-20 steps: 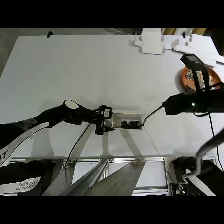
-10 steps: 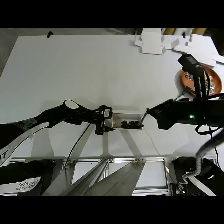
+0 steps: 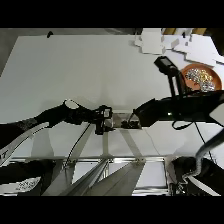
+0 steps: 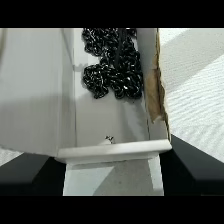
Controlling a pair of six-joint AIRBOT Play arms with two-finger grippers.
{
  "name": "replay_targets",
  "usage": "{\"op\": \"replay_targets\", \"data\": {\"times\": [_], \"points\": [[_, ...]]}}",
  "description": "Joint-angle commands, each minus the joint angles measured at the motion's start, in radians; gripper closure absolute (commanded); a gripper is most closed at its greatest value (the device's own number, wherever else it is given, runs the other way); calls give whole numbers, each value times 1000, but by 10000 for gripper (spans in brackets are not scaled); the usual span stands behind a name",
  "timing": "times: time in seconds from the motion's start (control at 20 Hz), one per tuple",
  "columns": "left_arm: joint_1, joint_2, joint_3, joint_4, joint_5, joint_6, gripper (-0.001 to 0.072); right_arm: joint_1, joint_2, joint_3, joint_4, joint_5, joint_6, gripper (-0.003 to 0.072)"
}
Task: Fold the box and place the chain.
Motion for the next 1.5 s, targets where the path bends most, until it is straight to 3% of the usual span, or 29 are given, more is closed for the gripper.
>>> {"op": "replay_targets", "data": {"times": [0.0, 0.1, 0.15, 0.2, 0.25, 0.45, 0.7, 0.8, 1.1, 1.2, 1.3, 1.45], "points": [[0, 1, 0, 0, 0, 0, 538, 69, -95, 1, -45, 17, 1, 664], [0, 1, 0, 0, 0, 0, 538, 106, -143, 1, -69, 9, 8, 662], [0, 1, 0, 0, 0, 0, 538, 116, -165, 1, -77, -1, 7, 606], [0, 1, 0, 0, 0, 0, 538, 119, -180, 1, -81, -11, 7, 490], [0, 1, 0, 0, 0, 0, 538, 119, -190, 2, -87, -24, 7, 423], [0, 1, 0, 0, 0, 0, 538, 47, -185, 41, -118, -23, -9, 424], [0, 1, 0, 0, 0, 0, 538, -178, -187, 61, -222, -11, -52, 435], [0, 1, 0, 0, 0, 0, 538, -261, -205, 57, -319, -11, -39, 516], [0, 1, 0, 0, 0, 0, 538, -428, -362, -58, -426, -82, 11, 517], [0, 1, 0, 0, 0, 0, 538, -466, -414, -82, -426, -94, 11, 474], [0, 1, 0, 0, 0, 0, 538, -487, -452, -89, -428, -96, 11, 363], [0, 1, 0, 0, 0, 0, 538, -487, -491, -89, -423, -142, 12, 364]]}}
